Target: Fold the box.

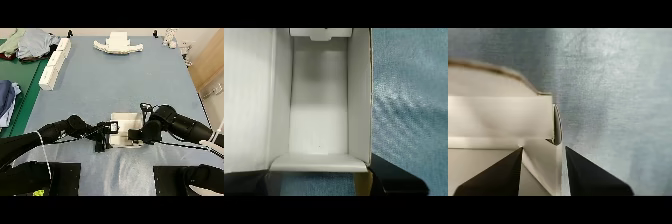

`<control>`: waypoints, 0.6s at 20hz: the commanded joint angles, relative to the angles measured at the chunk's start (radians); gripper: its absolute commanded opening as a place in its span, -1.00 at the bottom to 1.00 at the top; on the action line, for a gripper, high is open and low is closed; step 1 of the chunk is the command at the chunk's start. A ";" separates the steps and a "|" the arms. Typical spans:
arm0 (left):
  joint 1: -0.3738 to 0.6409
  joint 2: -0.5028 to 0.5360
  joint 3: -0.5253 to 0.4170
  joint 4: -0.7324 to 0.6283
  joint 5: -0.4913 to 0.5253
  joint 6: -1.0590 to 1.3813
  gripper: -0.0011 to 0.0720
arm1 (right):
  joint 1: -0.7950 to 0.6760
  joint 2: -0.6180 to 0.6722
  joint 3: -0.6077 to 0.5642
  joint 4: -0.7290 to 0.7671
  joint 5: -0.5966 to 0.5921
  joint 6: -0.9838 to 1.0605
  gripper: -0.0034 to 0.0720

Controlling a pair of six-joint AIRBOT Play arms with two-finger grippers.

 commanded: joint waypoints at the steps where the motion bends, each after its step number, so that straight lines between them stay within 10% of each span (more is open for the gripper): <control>1: 0.000 0.000 0.000 0.000 0.000 0.000 0.46 | 0.056 -0.057 0.041 -0.088 -0.045 0.129 0.22; 9: 0.000 0.000 0.000 0.000 0.000 0.000 0.46 | 0.058 -0.110 0.079 -0.150 -0.066 0.167 -0.06; 12: 0.000 0.000 0.000 0.000 0.000 0.000 0.46 | 0.058 -0.111 0.083 -0.155 -0.070 0.157 -0.90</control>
